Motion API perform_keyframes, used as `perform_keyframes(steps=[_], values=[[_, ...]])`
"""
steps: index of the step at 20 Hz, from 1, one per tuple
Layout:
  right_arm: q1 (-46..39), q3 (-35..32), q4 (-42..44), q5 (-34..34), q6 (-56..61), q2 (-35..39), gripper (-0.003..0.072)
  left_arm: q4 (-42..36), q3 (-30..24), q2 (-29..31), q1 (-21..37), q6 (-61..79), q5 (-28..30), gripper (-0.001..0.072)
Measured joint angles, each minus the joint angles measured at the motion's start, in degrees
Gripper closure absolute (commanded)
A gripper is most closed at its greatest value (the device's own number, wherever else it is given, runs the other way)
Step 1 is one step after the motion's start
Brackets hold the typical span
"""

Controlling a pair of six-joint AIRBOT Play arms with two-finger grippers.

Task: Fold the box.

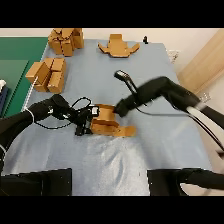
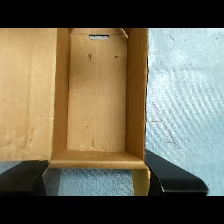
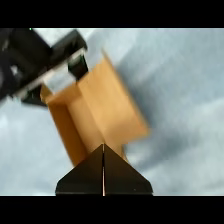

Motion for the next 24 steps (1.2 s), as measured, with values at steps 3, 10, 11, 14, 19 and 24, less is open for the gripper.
perform_keyframes(steps=[3, 10, 11, 14, 19, 24], values=[[0.2, -11.6, -8.3, 4.2, -4.4, 10.4, -0.0015, 0.0, 0.0, 0.0, 0.0, 0.0, 0.0, 0.0482], [2.8, -20.0, -7.2, 13.8, -22.2, 9.4, -0.0012, 0.1, 0.0, 0.0, 0.0, -0.1, 0.1, 0.0481], [3.4, -20.0, -6.4, 15.0, -23.2, 8.0, -0.0007, 0.1, 0.0, 0.0, 0.0, -0.1, 0.1, 0.0481], [5.9, -19.3, -4.5, 18.1, -25.2, 4.0, 0.0238, 0.1, 0.0, 0.0, 0.0, -0.1, 0.1, 0.0481], [8.9, -17.1, -2.9, 22.1, -26.3, 0.5, 0.0472, 0.0, 0.0, 0.0, 0.0, -0.1, 0.1, 0.0481], [9.8, -16.5, -0.2, 23.9, -26.6, -0.4, 0.0544, 0.0, 0.0, 0.0, 0.0, -0.2, 0.3, 0.0481]])
